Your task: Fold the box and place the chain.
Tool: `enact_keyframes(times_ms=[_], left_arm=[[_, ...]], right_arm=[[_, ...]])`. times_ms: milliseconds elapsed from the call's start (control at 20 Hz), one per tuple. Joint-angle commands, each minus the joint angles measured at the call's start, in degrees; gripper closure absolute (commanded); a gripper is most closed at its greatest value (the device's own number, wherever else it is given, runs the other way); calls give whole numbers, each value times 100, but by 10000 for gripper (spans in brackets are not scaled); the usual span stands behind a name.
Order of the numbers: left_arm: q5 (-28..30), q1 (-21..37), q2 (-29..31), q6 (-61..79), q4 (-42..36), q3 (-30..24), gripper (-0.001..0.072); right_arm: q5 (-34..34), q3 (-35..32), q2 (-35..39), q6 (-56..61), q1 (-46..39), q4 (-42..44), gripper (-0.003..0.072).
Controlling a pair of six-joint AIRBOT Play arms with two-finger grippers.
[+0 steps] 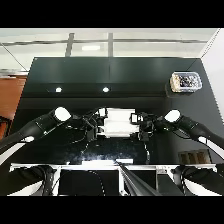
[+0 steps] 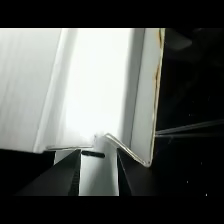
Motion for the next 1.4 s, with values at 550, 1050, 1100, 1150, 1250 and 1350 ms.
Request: enact_keyframes(times_ms=[550, 1050, 1100, 1150, 1250, 1350], left_arm=[[328, -160, -107, 13, -479, -2, 274], [-315, 52, 308, -804, 1209, 223, 682], [-446, 221, 507, -1414, 1725, 258, 681], [-557, 433, 739, -2024, 2100, 260, 682], [-859, 1008, 1259, -3311, 2509, 256, 683], [-957, 1775, 1486, -5792, 2776, 188, 683]], right_arm=[[-4, -4, -4, 0, 4, 4, 478], [-7, -4, -4, 0, 4, 7, 478], [-7, -4, -4, 2, 4, 7, 479], [-7, -4, -4, 2, 4, 7, 478], [-7, -4, -4, 2, 4, 7, 478], [-7, -4, -4, 2, 4, 7, 479]])
